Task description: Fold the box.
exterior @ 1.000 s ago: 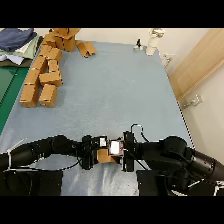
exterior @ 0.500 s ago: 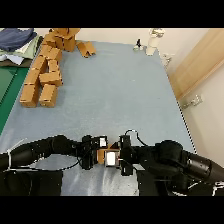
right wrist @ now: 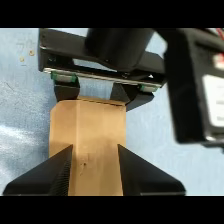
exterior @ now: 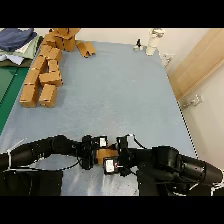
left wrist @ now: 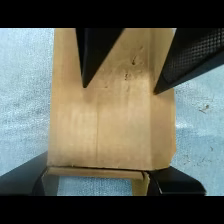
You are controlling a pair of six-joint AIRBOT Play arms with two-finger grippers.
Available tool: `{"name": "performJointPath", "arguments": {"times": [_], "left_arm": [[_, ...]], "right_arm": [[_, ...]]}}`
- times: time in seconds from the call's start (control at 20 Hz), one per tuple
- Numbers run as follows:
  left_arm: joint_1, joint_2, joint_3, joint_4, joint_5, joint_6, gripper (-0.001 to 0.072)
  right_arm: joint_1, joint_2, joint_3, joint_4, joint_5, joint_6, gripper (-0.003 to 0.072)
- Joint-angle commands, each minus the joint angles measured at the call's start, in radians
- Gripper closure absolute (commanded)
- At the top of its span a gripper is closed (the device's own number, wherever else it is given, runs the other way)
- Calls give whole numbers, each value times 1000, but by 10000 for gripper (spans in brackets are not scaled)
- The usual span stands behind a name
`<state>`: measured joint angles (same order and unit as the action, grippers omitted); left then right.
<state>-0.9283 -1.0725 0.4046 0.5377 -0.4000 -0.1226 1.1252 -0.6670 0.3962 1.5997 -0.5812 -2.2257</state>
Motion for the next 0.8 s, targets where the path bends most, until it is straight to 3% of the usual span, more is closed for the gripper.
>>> {"name": "performJointPath", "arguments": {"times": [0.0,0.55,0.6,0.7,0.75], "left_arm": [[0,0,0,0,0,0,250],[0,0,0,0,0,0,250],[0,0,0,0,0,0,250],[0,0,0,0,0,0,250],[0,0,0,0,0,0,250]], "right_arm": [[30,-1,-20,-7,10,1,259],[45,-30,-27,-137,36,3,271],[45,-30,-26,-140,35,3,353],[49,-30,-25,-141,34,3,370],[54,-30,-23,-141,31,4,418]]}}
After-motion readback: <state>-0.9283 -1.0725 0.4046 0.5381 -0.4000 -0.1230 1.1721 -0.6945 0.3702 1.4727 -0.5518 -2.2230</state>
